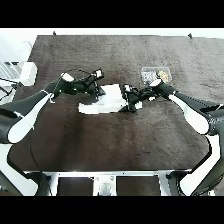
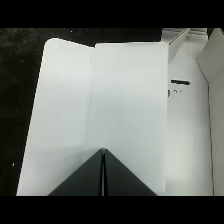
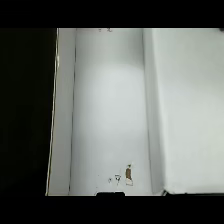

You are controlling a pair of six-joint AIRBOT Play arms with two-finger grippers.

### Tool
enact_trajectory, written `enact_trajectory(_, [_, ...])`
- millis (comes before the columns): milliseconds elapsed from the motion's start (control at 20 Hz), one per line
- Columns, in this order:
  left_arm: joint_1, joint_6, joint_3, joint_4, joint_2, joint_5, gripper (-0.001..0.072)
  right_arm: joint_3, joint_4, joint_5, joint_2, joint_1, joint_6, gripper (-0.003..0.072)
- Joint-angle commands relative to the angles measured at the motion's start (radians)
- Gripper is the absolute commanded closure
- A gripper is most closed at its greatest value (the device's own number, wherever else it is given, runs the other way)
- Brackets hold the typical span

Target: Fold the box and place the chain.

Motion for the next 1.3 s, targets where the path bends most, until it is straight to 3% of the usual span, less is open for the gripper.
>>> enact_trajectory(0, [0.021,0.0,0.012,0.027,0.041,-0.016,0.0689,0.0,0.0,0.0,0.0,0.001,0.002,0.0103])
enact_trajectory(200, [0.08,0.0,0.036,0.045,0.141,-0.186,0.0683,0.0,0.0,0.0,0.0,0.001,0.002,0.0103])
enact_trajectory(250, [0.091,-0.003,0.036,0.074,0.157,-0.23,0.0422,0.0,0.0,0.0,0.0,0.001,0.002,0.0103])
enact_trajectory(300, [0.097,-0.032,0.036,0.117,0.173,-0.264,0.0087,0.0,0.0,0.0,0.0,0.001,0.002,0.0103])
enact_trajectory(350, [0.098,-0.079,0.036,0.178,0.179,-0.286,0.0004,0.0,0.0,0.0,0.0,0.001,0.002,0.0103])
enact_trajectory(450, [0.099,-0.169,0.034,0.335,0.18,-0.329,0.0005,0.0,0.0,0.0,0.0,0.001,0.002,0.0103])
enact_trajectory(550, [0.099,-0.203,0.017,0.389,0.18,-0.34,0.0005,0.0,0.001,0.0,0.0,0.001,0.002,0.0103])
enact_trajectory(900, [0.089,-0.173,-0.061,0.415,0.121,-0.291,0.0007,0.0,0.001,0.0,0.0,0.001,0.002,0.0103])
enact_trajectory(1050, [0.075,-0.157,-0.062,0.422,0.103,-0.233,0.0007,0.0,0.0,0.0,0.0,0.001,0.002,0.0103])
enact_trajectory(1250, [0.064,-0.111,-0.074,0.403,0.08,-0.239,0.0007,0.0,0.001,0.0,0.0,0.001,0.002,0.0103])
